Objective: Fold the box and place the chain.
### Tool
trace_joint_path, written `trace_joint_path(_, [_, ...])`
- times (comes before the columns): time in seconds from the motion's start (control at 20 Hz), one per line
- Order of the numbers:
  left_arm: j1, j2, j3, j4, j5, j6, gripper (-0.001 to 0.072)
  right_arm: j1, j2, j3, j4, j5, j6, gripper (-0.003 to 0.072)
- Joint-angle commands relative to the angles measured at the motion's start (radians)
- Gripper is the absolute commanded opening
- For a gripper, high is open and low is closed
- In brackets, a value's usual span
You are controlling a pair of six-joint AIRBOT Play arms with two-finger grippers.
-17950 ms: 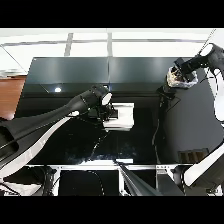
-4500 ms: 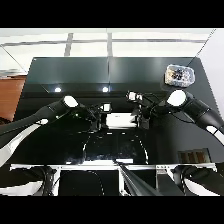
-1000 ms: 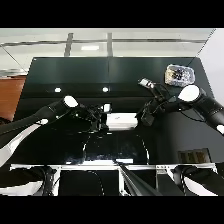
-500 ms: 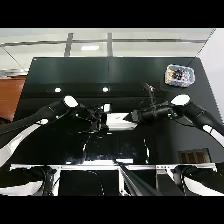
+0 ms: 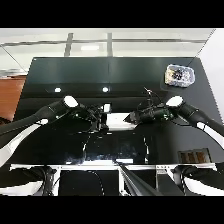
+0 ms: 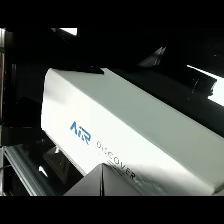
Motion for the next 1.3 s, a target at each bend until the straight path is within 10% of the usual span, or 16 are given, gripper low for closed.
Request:
trace_joint_path(0.0, [0.000,0.000,0.000,-0.001,0.000,0.000,0.0407,-0.002,0.000,0.014,-0.029,0.037,-0.014,0.0015])
trace_joint_path(0.25, [0.010,0.017,0.025,0.009,-0.027,-0.052,0.0447,-0.142,0.106,0.172,-0.216,0.407,-0.015,0.0014])
trace_joint_path(0.3, [0.011,0.028,0.039,0.029,-0.026,-0.081,0.0675,-0.196,0.151,0.185,-0.298,0.430,0.019,0.0014])
trace_joint_path(0.35, [0.011,0.042,0.051,0.063,-0.031,-0.114,0.0720,-0.249,0.196,0.185,-0.369,0.431,0.053,0.0014])
trace_joint_path(0.7, [-0.054,0.149,0.138,-0.005,-0.064,-0.156,0.0719,-0.453,0.329,0.185,-0.481,0.400,0.126,0.0015])
trace_joint_path(1.25, [-0.177,-0.115,0.354,0.068,-0.066,-0.475,0.0713,-0.452,0.329,0.185,-0.433,0.345,0.124,0.0015])
